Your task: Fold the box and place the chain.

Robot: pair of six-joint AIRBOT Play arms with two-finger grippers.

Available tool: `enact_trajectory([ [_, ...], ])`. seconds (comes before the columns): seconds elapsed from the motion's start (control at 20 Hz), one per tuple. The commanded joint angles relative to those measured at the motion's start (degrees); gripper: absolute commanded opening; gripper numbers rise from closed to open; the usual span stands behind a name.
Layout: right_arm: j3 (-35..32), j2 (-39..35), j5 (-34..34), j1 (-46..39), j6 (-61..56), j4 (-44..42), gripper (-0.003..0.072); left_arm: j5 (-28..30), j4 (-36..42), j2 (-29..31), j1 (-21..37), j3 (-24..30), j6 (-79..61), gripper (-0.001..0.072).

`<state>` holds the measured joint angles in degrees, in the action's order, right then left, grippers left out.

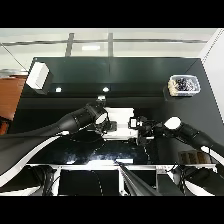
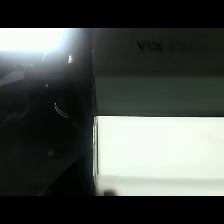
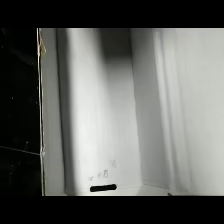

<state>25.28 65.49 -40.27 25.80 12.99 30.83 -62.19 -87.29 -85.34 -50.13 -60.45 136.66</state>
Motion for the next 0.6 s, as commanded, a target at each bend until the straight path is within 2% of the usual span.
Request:
enact_trajectory([
  [0.0,0.63,-2.69,-0.39,-0.09,-2.21,1.51,0.0719,-2.62,-2.34,0.90,1.07,-0.39,-0.20,0.0030],
  [0.2,2.69,-6.05,-6.12,-0.09,-6.27,13.44,0.0711,-3.41,-2.56,1.62,2.47,0.07,-4.04,0.0031],
  [0.55,2.67,-5.05,-5.18,0.02,-7.06,15.80,0.0711,2.49,-0.46,1.62,2.89,4.79,-4.02,0.0032],
])
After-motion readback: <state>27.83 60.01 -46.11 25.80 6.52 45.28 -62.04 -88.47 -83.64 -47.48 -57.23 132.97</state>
